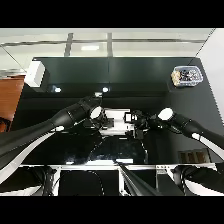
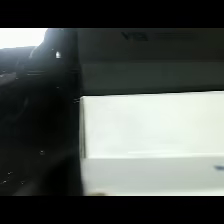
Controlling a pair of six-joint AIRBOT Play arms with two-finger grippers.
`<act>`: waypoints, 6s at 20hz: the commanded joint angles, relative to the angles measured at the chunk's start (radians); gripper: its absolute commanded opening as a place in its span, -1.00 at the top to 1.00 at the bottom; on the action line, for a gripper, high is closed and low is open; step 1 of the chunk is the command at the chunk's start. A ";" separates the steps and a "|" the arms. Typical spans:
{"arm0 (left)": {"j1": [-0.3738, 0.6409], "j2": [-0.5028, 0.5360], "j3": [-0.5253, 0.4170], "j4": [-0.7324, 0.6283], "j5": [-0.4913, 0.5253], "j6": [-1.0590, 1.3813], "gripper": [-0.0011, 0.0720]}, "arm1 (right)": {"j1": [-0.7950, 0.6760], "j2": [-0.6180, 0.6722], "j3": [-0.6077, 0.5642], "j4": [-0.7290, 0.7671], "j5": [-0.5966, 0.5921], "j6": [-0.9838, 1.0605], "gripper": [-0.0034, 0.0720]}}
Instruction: Fold the box and place the chain.
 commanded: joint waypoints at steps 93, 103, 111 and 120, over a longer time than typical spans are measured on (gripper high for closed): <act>0.000 -0.001 0.000 0.012 -0.004 -0.003 0.90 | 0.100 -0.006 0.256 -0.481 0.259 1.985 0.22; 0.000 -0.001 0.000 0.012 -0.003 -0.003 0.90 | 0.285 -0.133 0.412 -0.880 0.332 2.478 0.22; 0.000 -0.001 0.000 0.012 -0.004 -0.003 0.90 | 0.306 -0.155 0.413 -0.879 0.377 2.526 0.88; 0.000 -0.001 0.000 0.011 -0.004 -0.003 0.90 | 0.306 -0.155 0.413 -0.856 0.371 2.525 0.88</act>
